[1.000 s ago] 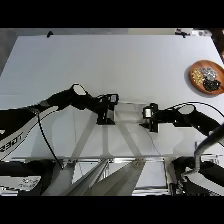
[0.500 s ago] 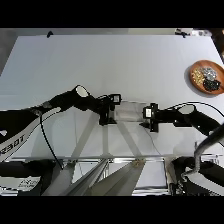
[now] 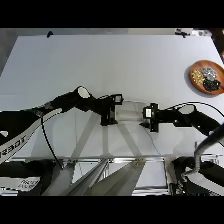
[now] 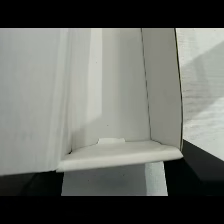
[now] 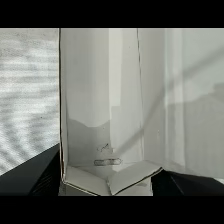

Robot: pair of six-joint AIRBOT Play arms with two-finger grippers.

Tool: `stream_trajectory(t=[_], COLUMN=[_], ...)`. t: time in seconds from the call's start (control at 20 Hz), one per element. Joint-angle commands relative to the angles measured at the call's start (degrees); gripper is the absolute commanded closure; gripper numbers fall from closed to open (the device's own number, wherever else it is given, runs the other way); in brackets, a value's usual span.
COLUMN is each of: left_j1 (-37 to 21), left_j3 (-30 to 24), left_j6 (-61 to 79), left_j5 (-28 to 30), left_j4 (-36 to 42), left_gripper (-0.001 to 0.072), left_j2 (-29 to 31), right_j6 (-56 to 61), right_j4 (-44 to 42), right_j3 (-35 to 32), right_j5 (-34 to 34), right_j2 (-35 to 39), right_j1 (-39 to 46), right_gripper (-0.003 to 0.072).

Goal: Fold the box and place the chain.

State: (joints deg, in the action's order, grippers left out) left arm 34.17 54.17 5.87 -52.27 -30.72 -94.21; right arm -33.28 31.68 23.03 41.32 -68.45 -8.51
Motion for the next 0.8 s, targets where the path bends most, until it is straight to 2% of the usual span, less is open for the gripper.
stream_trajectory(t=[0.0,0.15,0.45,0.75], left_j1=[0.0,0.1,0.2,0.2], left_j3=[0.0,-0.2,-2.0,-2.2], left_j6=[-1.4,-1.4,-1.7,-9.8], left_j5=[0.3,0.4,3.2,7.2], left_j4=[-0.1,-1.1,-2.2,-9.3], left_gripper=[0.0294,0.0328,0.0314,0.0314], left_j2=[0.0,0.0,0.2,2.3], right_j6=[0.0,0.0,0.0,0.0], right_j4=[0.0,0.0,0.0,0.0], right_j3=[0.0,0.0,0.0,0.0], right_j5=[0.0,0.0,0.0,0.0], right_j2=[0.0,0.0,0.0,0.0], right_j1=[0.0,0.0,0.0,0.0], right_gripper=[0.0225,0.0225,0.0225,0.0225])
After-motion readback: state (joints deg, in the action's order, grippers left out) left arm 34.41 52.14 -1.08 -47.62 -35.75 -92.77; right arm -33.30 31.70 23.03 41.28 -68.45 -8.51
